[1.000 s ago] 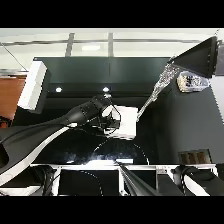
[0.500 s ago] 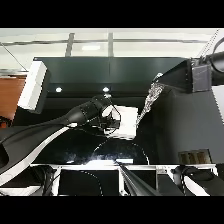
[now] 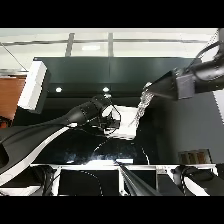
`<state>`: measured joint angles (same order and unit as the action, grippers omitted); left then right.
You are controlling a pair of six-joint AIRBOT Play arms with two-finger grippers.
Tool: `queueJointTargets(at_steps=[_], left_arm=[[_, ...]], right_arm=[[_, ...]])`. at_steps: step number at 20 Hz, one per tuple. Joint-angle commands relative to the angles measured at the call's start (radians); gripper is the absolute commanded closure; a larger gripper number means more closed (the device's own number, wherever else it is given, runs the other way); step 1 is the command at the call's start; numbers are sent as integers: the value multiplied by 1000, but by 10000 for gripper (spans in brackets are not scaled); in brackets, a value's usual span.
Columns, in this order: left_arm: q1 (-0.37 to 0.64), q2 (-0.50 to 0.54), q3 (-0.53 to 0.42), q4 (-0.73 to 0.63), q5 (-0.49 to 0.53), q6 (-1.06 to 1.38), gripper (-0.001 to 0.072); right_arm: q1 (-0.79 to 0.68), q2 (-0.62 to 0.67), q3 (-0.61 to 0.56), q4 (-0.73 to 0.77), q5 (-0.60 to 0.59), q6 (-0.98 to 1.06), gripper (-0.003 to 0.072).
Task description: Fold the box and place the chain.
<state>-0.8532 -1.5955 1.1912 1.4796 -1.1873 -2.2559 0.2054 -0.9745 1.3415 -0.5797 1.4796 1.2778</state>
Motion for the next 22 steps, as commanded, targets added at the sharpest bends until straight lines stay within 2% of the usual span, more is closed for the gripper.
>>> queueJointTargets(at_steps=[1,4,9,12,14,15,16,17,19,22], left_arm=[[1,0,0,0,0,0,684],[1,0,0,0,0,0,684],[1,0,0,0,0,0,684],[1,0,0,1,0,0,684],[1,0,0,1,0,0,684],[1,0,0,1,0,0,684],[1,0,0,1,0,0,684],[1,0,0,1,0,0,684],[1,0,0,1,0,0,684],[1,0,0,1,0,0,684]], right_arm=[[65,-2,-144,3,-90,-3,683],[79,-7,-314,-5,-187,-3,682],[76,-8,-527,-71,-315,11,682],[101,-14,-623,-71,-431,39,682],[132,-23,-643,-72,-473,40,666],[139,-24,-644,-76,-476,40,646],[132,-24,-642,-83,-470,38,392],[109,-23,-637,-103,-441,31,329],[24,-12,-623,-174,-363,-19,329],[-90,19,-634,-439,-321,-44,329]])
